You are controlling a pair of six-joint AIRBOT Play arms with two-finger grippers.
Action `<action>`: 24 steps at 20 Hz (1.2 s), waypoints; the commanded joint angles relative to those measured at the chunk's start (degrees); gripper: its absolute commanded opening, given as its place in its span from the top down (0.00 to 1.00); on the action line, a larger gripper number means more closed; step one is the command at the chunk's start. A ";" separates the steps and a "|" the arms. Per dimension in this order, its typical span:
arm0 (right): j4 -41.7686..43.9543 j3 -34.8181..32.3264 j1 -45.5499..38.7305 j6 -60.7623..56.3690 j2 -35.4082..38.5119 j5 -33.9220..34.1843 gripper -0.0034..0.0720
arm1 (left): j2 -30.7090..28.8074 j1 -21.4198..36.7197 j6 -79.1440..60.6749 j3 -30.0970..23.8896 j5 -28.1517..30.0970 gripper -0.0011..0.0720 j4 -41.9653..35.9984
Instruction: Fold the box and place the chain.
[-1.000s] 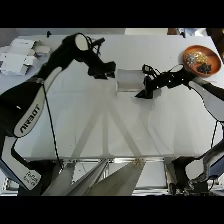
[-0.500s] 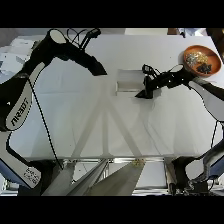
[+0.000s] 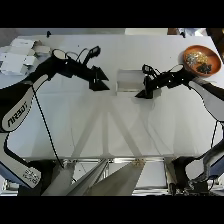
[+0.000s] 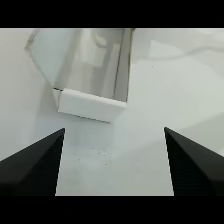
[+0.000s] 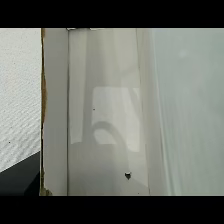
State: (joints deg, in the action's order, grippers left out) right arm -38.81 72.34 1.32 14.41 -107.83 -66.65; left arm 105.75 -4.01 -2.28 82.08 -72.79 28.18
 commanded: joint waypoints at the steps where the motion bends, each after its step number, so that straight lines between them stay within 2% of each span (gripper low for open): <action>1: 0.00 -0.02 0.04 -0.02 -0.04 0.00 0.26 | -2.36 -0.04 -19.80 -7.37 7.06 0.01 -4.24; 5: 0.00 0.00 0.04 -0.02 -0.04 0.00 0.26 | -2.23 -1.20 -29.27 -9.84 13.70 0.01 -5.16; 10: 0.00 -0.02 0.04 0.00 -0.04 0.00 0.26 | -0.83 -3.61 -30.18 -9.88 17.68 0.01 -11.78; 14: 0.00 -0.02 0.04 -0.02 -0.04 0.00 0.26 | 1.11 -3.04 -27.91 -9.84 16.17 0.01 -12.35; 16: 0.00 0.00 0.04 0.00 -0.04 0.00 0.26 | 2.27 -1.97 -27.02 -8.83 13.20 0.01 -12.72; 21: 0.00 0.00 0.04 0.00 -0.04 0.00 0.26 | 6.36 -1.49 -22.16 -0.72 8.20 0.01 -11.67; 24: 0.00 -0.02 0.04 -0.02 -0.04 0.00 0.26 | 7.96 -1.90 -17.88 2.60 5.62 0.02 -4.26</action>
State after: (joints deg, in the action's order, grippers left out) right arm -38.83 72.34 1.32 14.41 -107.83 -66.65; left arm 112.14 -5.76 -23.92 81.56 -64.23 18.70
